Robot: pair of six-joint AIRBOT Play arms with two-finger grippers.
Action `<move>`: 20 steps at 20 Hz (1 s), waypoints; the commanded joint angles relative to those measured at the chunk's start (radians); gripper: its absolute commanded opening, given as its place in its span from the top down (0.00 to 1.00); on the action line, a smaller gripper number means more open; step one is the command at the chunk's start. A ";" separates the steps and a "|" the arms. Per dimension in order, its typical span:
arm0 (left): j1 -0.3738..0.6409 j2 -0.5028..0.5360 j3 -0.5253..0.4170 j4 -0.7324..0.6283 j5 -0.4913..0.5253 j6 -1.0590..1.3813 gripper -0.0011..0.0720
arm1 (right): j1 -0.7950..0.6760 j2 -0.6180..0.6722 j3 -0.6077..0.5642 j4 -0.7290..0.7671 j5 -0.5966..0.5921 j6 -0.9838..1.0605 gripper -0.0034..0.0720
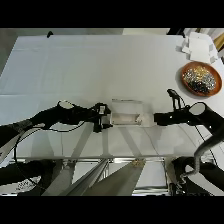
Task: Fold the box and place the chain.
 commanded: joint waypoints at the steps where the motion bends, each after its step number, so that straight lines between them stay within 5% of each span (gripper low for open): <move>1: 0.000 0.000 0.000 0.000 0.000 0.000 0.89 | 0.025 -0.019 -0.001 0.038 0.007 -0.022 0.94; 10: 0.000 0.000 0.000 0.000 0.000 0.000 0.89 | 0.025 0.079 0.000 0.150 0.047 -0.110 0.93; 15: 0.000 0.000 0.000 0.000 0.000 0.000 0.89 | 0.076 0.119 0.000 0.147 0.111 -0.125 0.69; 20: 0.000 0.000 0.000 0.000 0.000 0.000 0.89 | 0.114 0.119 0.000 0.146 0.094 -0.129 0.69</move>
